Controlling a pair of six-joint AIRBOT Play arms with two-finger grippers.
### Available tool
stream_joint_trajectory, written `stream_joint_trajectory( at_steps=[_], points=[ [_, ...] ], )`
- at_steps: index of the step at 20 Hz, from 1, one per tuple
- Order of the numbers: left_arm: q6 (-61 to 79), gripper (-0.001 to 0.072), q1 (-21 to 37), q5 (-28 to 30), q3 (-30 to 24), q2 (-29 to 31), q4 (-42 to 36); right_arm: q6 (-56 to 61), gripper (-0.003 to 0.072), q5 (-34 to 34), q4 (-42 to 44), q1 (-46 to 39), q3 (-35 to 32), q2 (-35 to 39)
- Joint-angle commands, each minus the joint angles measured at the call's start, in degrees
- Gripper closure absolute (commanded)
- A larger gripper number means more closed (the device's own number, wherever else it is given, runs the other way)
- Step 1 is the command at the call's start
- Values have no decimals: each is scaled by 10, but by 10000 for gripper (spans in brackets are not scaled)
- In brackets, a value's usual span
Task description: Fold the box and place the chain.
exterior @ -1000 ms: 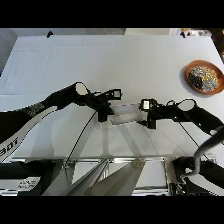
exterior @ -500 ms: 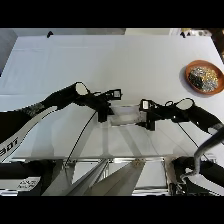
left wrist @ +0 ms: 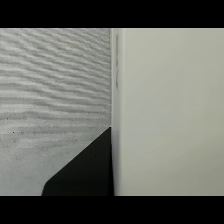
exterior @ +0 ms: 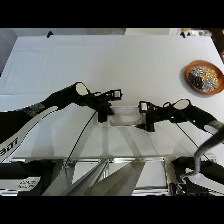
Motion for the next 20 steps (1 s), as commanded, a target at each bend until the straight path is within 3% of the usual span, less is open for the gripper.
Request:
stream_joint_trajectory(
  at_steps=[1,2,3,8,12,20],
  points=[
    [0,699,0,0,0,0,0,-2,75,-13,0,0,0,-6],
    [0,699,0,0,0,0,0,-10,157,-12,0,0,0,-6],
    [0,699,0,0,0,0,0,-19,180,-11,2,0,0,-6],
    [0,699,0,0,0,0,0,-31,193,-11,15,0,0,-10],
    [0,699,0,0,0,0,0,-33,286,-20,16,0,0,-14],
    [0,699,0,0,0,0,0,-30,312,-21,13,0,0,-14]
  ],
)
